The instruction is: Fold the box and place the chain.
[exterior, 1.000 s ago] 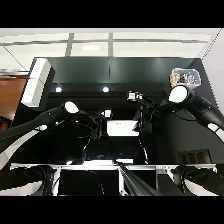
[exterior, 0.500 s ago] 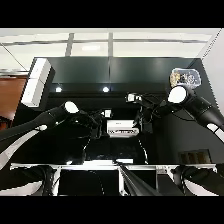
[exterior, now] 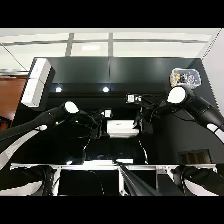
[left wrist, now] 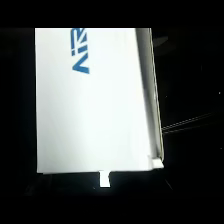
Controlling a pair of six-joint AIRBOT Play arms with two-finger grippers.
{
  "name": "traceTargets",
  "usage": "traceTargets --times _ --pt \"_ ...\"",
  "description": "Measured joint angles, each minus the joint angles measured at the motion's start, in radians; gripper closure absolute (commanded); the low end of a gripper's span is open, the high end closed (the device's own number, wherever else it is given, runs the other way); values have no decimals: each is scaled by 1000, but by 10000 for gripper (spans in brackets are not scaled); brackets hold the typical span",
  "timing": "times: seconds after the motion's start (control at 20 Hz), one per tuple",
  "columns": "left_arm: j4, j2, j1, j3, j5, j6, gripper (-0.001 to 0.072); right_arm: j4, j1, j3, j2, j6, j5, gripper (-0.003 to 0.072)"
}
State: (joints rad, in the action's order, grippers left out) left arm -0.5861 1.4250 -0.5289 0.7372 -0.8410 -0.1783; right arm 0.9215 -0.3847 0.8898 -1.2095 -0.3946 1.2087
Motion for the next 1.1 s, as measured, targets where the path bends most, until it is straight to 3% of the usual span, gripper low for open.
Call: traceTargets --times 1.1 --pt "-1 0 0 0 -2 2 414 27 7 -21 23 -145 23 432"
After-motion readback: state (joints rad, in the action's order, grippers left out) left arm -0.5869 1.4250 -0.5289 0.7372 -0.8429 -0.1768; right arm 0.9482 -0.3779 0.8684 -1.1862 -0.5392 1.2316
